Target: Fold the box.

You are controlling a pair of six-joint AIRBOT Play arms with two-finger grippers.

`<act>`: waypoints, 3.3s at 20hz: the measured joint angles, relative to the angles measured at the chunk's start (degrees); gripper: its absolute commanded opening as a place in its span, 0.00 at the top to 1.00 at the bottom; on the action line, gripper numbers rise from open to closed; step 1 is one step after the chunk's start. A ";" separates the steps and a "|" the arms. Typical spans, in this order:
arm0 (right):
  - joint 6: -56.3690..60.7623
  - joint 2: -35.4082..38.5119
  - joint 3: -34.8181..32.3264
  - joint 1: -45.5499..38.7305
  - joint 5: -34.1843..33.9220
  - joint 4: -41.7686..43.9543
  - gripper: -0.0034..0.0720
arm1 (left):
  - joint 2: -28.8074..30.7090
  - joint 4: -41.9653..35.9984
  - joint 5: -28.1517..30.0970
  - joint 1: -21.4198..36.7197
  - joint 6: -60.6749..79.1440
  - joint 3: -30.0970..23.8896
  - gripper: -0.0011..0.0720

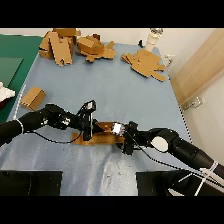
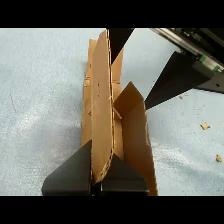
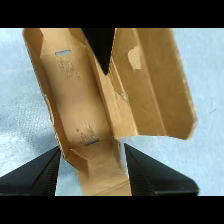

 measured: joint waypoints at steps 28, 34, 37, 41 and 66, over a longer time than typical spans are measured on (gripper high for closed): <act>-42.42 -17.09 6.78 -14.49 13.73 27.50 0.18 | 0.00 0.00 -0.04 0.00 0.00 0.00 0.96; -42.80 -17.64 6.78 -14.60 13.29 26.77 0.18 | 0.00 -0.02 0.00 0.00 0.00 0.00 0.96; -42.80 -18.67 6.78 -14.62 12.33 26.77 0.18 | 0.00 -0.02 0.02 0.00 0.00 0.00 0.96; -42.95 -20.44 6.80 -14.62 11.85 27.67 0.18 | 0.00 -0.02 0.02 0.00 0.02 0.00 0.96; -43.43 -22.03 6.58 -14.60 11.37 27.80 0.20 | 0.00 -0.07 0.07 0.00 0.02 0.00 0.96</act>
